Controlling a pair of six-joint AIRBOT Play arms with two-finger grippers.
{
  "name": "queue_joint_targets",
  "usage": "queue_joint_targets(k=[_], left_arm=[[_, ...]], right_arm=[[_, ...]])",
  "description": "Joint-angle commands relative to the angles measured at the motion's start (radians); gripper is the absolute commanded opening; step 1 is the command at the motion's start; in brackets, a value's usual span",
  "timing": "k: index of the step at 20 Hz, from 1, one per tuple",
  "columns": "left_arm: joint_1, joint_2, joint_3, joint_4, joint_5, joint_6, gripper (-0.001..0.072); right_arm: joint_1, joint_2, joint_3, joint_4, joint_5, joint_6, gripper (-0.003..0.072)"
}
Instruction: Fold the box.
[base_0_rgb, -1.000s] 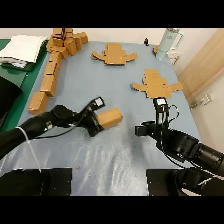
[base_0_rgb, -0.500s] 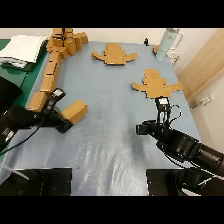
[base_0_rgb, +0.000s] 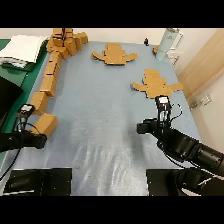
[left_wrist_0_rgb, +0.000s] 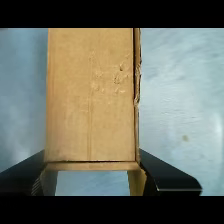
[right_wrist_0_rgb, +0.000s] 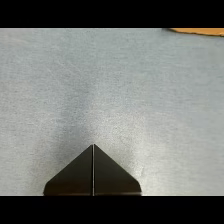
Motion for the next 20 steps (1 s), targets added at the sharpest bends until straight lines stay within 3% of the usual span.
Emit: queue_joint_targets(k=[1,10,16,20], left_arm=[[0.124,0.022,-0.016,0.06,0.041,-0.021,0.0482],[0.134,-0.202,-0.024,0.047,0.144,0.08,0.0482],[0.137,-0.212,-0.018,0.034,0.245,0.068,0.0482],[0.214,-0.214,-0.018,0.006,0.333,0.058,0.0482]], right_arm=[[0.0,0.0,-0.001,-0.011,0.001,0.0,0.0003],[0.0,-0.001,-0.001,-0.026,0.0,-0.001,0.0003],[0.0,-0.001,-0.001,-0.026,-0.001,-0.001,0.0003],[0.0,-0.001,-0.001,-0.026,-0.001,-0.001,0.0003]])
